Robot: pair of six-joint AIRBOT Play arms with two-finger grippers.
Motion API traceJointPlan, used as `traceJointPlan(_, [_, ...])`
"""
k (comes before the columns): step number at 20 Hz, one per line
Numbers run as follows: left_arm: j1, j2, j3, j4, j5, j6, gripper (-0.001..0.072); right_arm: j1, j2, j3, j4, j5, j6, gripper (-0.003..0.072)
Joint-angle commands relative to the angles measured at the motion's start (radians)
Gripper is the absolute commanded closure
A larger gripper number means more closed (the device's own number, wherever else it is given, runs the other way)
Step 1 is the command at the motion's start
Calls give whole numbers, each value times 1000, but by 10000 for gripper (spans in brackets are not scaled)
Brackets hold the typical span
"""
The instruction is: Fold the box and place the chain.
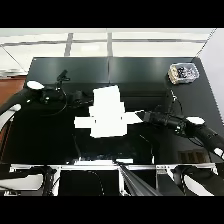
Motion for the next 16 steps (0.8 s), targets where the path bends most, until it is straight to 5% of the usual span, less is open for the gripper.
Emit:
traceJointPlan(1, [-16,-182,140,-20,-235,20,5,24,1,-2,0,-5,-1,669])
traceJointPlan(8, [-119,-376,355,23,-592,169,48,53,1,-2,0,-6,-1,669])
traceJointPlan(10, [-130,-390,386,98,-649,193,128,53,1,-2,0,-8,-1,669])
traceJointPlan(14, [-121,-391,387,135,-652,270,490,53,1,-2,-3,-9,-1,669])
traceJointPlan(16, [-119,-391,387,135,-651,282,490,53,1,-2,-3,-8,-1,669])
